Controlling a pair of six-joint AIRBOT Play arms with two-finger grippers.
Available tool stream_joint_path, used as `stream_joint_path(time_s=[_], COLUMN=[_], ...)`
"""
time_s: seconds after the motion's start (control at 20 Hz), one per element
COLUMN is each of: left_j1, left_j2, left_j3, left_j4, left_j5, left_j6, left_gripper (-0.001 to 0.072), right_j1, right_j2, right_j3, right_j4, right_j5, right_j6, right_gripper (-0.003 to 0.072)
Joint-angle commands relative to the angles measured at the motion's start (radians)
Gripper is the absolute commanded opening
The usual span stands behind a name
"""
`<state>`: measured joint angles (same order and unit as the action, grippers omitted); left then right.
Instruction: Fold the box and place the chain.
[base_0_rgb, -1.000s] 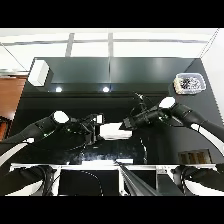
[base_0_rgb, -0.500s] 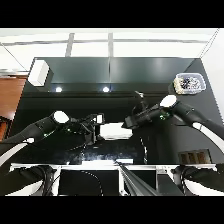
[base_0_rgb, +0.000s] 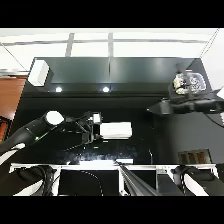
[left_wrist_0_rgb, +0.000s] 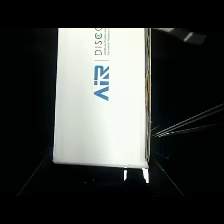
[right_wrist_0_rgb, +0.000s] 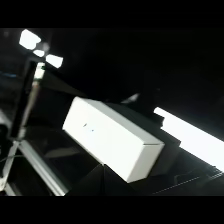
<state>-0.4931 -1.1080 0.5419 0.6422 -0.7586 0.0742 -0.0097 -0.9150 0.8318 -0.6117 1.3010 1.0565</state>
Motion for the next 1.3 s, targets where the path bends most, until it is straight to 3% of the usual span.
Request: stream_joint_path(time_s=[0.0, 0.2, 0.45, 0.6, 1.25], left_j1=[0.008, -0.080, -0.209, -0.224, -0.224], left_j2=[0.098, 0.074, -0.153, -0.241, -0.297], left_j3=[0.007, 0.081, 0.287, 0.363, 0.379], left_j4=[0.065, 0.056, 0.046, 0.050, 0.117], left_j5=[-0.082, -0.024, 0.005, -0.031, -0.090], left_j6=[-0.132, -0.216, -0.328, -0.371, -0.425], left_gripper=[0.0719, 0.0714, 0.0714, 0.0713, 0.0713], right_j1=[-0.113, -0.114, -0.114, -0.114, -0.114], right_j2=[0.077, 0.077, 0.077, 0.077, 0.077], right_j3=[0.002, 0.000, 0.000, 0.000, 0.000], right_j4=[-0.076, -0.089, -0.099, -0.100, -0.127], right_j5=[0.040, -0.027, -0.019, 0.005, -0.008], right_j6=[0.021, 0.021, 0.021, 0.021, 0.021], right_gripper=[0.0009, 0.0009, 0.0009, 0.0009, 0.0009])
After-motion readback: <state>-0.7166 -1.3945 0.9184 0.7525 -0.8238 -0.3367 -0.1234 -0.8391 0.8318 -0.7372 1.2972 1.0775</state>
